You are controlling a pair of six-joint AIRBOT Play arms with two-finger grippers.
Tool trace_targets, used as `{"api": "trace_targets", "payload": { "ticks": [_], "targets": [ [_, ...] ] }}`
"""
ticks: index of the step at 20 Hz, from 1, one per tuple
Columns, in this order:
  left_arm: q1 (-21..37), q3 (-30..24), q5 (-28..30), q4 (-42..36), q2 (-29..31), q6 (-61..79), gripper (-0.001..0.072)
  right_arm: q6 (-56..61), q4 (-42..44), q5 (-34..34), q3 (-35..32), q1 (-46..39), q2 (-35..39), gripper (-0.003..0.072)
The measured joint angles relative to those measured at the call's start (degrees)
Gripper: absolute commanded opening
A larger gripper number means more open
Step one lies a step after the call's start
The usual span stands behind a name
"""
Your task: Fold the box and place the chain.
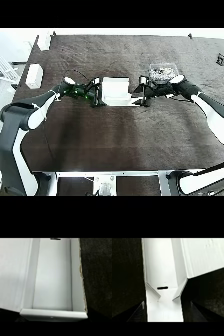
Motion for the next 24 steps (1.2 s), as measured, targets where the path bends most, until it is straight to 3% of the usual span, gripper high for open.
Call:
{"api": "trace_targets", "payload": {
  "ticks": [5,7,11,21,23,24],
  "targets": [
    [0.0,0.0,0.0,0.0,0.0,0.0,0.0348,-0.6,1.9,-0.1,0.5,0.8,-1.8,0.0538],
    [0.0,0.0,0.0,0.0,0.0,0.0,0.0349,-0.7,2.6,-0.1,0.6,1.2,-2.4,0.0428],
    [0.0,0.0,0.0,0.0,0.0,0.0,0.0349,-1.6,4.9,-0.2,0.8,1.9,-3.4,0.0304],
    [0.0,0.0,-0.1,-0.1,0.0,0.0,0.0348,-3.4,11.6,-1.5,0.9,4.0,-5.5,0.0311],
    [0.0,0.0,-0.1,-0.2,0.0,0.0,0.0349,-3.5,12.1,-1.8,0.9,4.3,-5.7,0.0538],
    [0.0,0.0,-0.1,-0.2,0.0,0.0,0.0349,-3.5,12.2,-1.8,0.9,4.4,-5.7,0.055]
  ]
}}
